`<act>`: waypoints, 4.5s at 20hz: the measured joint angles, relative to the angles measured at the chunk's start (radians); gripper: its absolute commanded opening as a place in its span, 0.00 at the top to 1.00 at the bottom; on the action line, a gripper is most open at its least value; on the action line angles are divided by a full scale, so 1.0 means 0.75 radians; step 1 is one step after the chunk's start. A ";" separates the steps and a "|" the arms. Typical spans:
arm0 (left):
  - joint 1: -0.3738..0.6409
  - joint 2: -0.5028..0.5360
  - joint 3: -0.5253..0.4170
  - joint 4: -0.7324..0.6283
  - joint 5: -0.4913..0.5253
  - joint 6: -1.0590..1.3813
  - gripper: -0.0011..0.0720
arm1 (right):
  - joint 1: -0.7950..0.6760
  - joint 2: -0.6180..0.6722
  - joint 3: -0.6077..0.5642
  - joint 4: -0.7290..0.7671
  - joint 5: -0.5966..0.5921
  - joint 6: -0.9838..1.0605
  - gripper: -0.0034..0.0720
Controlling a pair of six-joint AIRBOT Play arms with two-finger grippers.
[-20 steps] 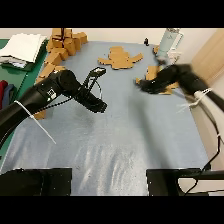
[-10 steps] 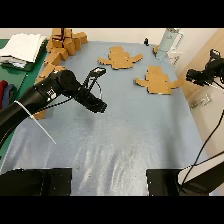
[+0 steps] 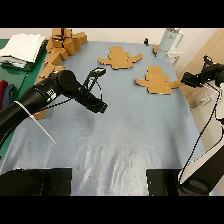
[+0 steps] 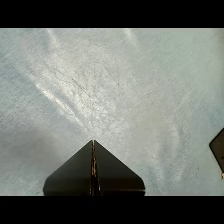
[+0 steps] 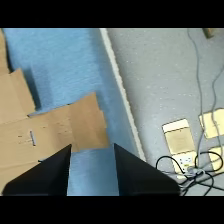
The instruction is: Fold the box.
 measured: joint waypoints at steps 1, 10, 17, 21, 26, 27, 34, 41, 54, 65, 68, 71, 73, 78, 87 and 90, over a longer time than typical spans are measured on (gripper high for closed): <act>0.001 0.000 0.000 0.001 0.001 -0.001 0.97 | 0.001 -0.007 0.005 0.018 -0.005 -0.024 0.59; 0.000 0.000 0.000 0.001 0.001 0.000 0.97 | 0.006 -0.007 0.015 0.119 -0.088 -0.140 0.96; 0.000 0.000 0.000 0.001 0.001 0.000 0.97 | 0.101 0.241 -0.154 0.174 -0.177 -0.133 0.96; 0.000 0.000 0.000 0.001 0.000 0.000 0.97 | 0.170 0.582 -0.588 0.164 -0.108 -0.086 0.96; 0.000 0.000 0.000 0.001 0.000 0.000 0.97 | 0.279 1.161 -1.281 0.155 0.035 0.039 0.96; 0.000 0.000 0.000 0.001 0.001 0.000 0.97 | 0.302 1.275 -1.404 0.151 0.047 0.076 0.96; 0.000 0.000 0.000 0.000 0.000 0.000 0.97 | 0.384 1.767 -1.846 0.069 -0.087 0.293 0.52; 0.000 0.000 0.000 0.000 0.000 -0.001 0.97 | 0.378 1.569 -1.781 -0.040 -0.158 0.330 0.50; 0.001 0.000 0.000 0.000 0.100 0.000 0.97 | 0.377 1.207 -1.482 -0.178 -0.235 0.359 0.50; 0.003 0.001 0.003 -0.047 0.113 -0.038 0.41 | 0.458 0.993 -1.492 0.092 -0.314 0.216 0.53; 0.006 0.002 0.003 -0.058 0.114 -0.051 0.41 | 0.491 0.982 -1.496 0.112 -0.309 0.199 0.85; 0.005 0.002 0.003 -0.088 0.116 -0.056 0.41 | 0.541 0.977 -1.498 0.136 -0.258 0.148 0.95; 0.011 0.002 0.018 -0.105 0.102 -0.056 0.45 | 0.583 0.977 -1.498 0.180 -0.221 0.070 0.95; 0.160 -0.007 0.089 -0.141 -0.023 -0.043 0.18 | 0.747 1.047 -1.576 0.312 -0.067 -0.194 0.95; 0.442 -0.286 0.064 -0.476 -0.236 0.262 0.12 | 0.946 1.317 -1.824 0.356 0.130 -0.294 0.95; 0.452 -0.440 0.062 -0.670 -0.287 0.430 0.12 | 0.957 1.340 -1.839 0.360 0.149 -0.294 0.95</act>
